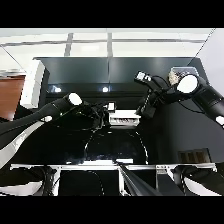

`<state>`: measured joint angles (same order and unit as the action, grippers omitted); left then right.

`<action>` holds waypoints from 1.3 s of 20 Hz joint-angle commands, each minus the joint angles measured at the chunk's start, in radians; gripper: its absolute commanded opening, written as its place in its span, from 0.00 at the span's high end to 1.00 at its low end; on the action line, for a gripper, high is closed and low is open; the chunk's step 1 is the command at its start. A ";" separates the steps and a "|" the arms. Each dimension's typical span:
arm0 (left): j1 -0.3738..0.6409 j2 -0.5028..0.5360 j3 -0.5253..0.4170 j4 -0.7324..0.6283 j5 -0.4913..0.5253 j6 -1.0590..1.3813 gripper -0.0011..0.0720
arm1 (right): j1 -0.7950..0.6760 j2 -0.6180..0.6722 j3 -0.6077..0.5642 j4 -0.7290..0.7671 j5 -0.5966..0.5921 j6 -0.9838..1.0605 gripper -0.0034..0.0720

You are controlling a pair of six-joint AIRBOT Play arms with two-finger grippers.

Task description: Fold the box and place the chain.

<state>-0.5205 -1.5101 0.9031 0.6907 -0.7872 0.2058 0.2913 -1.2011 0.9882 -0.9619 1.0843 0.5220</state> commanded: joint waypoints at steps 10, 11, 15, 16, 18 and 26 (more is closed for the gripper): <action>-0.001 -0.001 0.000 0.000 -0.001 0.000 0.44 | 0.000 -0.060 -0.026 0.125 0.017 -0.269 0.12; -0.001 -0.001 0.000 0.000 -0.002 0.000 0.44 | 0.000 -0.060 -0.034 0.138 0.022 -0.276 0.21; -0.001 -0.001 0.000 0.000 -0.002 0.000 0.44 | 0.000 -0.060 -0.071 0.139 0.023 -0.277 0.41; -0.001 -0.001 0.000 0.000 -0.002 0.000 0.44 | 0.000 -0.060 -0.071 0.139 0.022 -0.277 0.41; -0.001 -0.001 0.000 0.000 -0.002 0.000 0.44 | 0.000 -0.060 -0.071 0.139 0.016 -0.277 0.41; -0.001 -0.001 0.000 0.000 -0.002 0.000 0.44 | 0.000 -0.060 -0.071 0.139 0.014 -0.275 0.64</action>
